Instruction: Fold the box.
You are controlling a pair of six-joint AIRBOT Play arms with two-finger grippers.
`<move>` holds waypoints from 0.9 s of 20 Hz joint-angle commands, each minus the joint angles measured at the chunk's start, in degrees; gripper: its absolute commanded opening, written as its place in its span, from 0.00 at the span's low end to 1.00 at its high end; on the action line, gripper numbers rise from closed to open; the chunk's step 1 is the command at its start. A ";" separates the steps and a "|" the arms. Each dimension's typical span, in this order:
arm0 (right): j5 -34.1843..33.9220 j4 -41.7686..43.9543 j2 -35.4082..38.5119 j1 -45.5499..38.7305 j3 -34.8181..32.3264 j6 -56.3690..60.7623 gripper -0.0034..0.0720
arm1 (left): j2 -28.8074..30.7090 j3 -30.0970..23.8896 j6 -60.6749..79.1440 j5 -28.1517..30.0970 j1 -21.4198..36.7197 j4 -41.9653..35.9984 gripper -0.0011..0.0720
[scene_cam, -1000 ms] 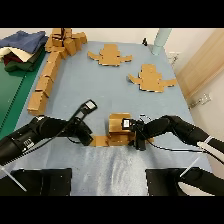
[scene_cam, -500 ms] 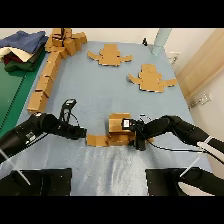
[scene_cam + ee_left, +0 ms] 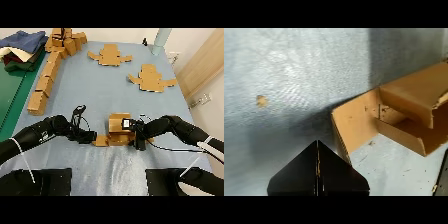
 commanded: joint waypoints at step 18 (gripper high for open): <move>0.00 0.00 -0.02 0.02 0.04 0.00 0.72 | 0.70 5.77 0.87 1.88 -3.89 -6.25 0.62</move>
